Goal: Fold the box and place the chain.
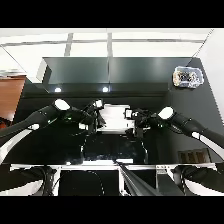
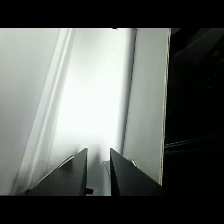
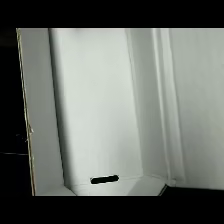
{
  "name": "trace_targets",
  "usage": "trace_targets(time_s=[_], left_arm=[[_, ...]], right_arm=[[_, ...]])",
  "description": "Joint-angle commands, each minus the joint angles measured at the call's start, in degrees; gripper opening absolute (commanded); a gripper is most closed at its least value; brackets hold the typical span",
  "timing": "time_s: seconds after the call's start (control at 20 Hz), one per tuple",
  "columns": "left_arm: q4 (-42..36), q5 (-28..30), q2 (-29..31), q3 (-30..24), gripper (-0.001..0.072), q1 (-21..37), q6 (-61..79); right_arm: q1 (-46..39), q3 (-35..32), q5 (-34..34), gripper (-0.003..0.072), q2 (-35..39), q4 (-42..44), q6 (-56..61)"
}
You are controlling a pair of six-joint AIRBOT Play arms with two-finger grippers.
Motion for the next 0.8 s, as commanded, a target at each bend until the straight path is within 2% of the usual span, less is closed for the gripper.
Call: trace_targets(time_s=[0.0, 0.05, 0.1, 0.15, 0.2, 0.25, 0.35, 0.45, 0.55, 0.75], left_arm=[[-0.1, 1.2, -0.1, 0.0, 0.0388, -0.9, -0.1], [-0.1, 1.4, -0.1, 0.0, 0.0405, -0.9, -0.3], [0.2, 1.3, -0.1, 0.1, 0.0216, -0.8, -0.2], [0.1, 1.2, -0.1, 0.1, 0.023, -0.8, -0.3], [-0.1, 1.2, -0.1, 0.1, 0.0391, -0.9, -0.3], [-0.1, 1.2, 0.0, 0.1, 0.0413, -0.9, -1.2], [1.6, 0.0, 0.0, 0.4, 0.004, -0.6, -1.8], [4.6, -3.4, 0.3, 1.6, 0.0023, 0.0, -3.2], [9.5, -5.0, 2.4, 3.0, 0.0021, 1.8, -12.5], [21.4, -5.2, 11.1, 3.6, 0.0021, 8.7, -33.3]], right_arm=[[0.0, 0.0, 0.0, 0.0239, 0.0, 0.0, 0.0], [0.0, 0.0, 0.0, 0.0239, 0.0, 0.0, 0.0], [0.0, 0.0, 0.0, 0.0239, 0.0, 0.0, 0.0], [0.0, 0.0, 0.0, 0.0239, 0.0, 0.0, 0.0], [0.0, 0.0, 0.0, 0.0239, 0.0, 0.0, 0.0], [0.0, 0.0, 0.0, 0.0239, 0.0, 0.0, 0.0], [0.0, 0.0, 0.0, 0.0239, 0.0, 0.0, 0.0], [0.0, 0.0, 0.0, 0.0239, 0.0, 0.0, 0.0], [0.0, 0.0, 0.0, 0.0239, 0.0, 0.0, 0.0], [0.0, 0.0, 0.0, 0.0239, 0.0, 0.0, 0.0]])
